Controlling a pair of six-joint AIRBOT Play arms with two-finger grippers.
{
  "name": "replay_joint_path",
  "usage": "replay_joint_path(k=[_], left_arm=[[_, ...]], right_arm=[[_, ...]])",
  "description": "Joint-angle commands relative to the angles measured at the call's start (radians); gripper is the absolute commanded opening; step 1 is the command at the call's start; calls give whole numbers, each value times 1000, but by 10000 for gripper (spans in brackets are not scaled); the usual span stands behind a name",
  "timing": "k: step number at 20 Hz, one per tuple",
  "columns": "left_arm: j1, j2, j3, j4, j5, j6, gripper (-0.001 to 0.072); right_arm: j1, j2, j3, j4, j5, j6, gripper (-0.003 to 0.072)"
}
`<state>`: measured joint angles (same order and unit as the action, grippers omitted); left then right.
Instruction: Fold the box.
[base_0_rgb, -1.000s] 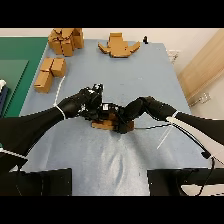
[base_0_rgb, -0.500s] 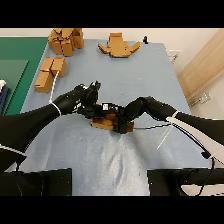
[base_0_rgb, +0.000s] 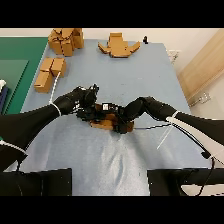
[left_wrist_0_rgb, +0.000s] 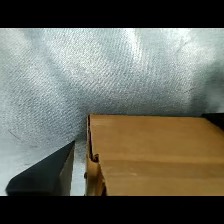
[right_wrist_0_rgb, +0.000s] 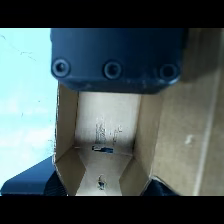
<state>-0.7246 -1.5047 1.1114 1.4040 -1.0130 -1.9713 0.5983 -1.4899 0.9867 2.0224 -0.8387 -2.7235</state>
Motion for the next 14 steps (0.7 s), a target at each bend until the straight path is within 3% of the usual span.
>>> replay_joint_path(k=[1,2,3,5,6,14], left_arm=[[2,-7,-3,0,11,-6,428],[2,-12,-3,7,10,-12,424],[2,-17,-3,10,9,-13,299],[2,-23,-3,10,14,-15,202],[2,-23,-2,9,18,-6,36],[-10,-23,-2,60,11,-74,33]], right_arm=[[0,0,1,1,0,1,508],[0,0,1,1,0,1,508],[0,0,1,1,0,1,508],[0,0,1,1,0,1,508],[0,0,1,1,0,1,508],[0,0,1,1,0,1,508]])
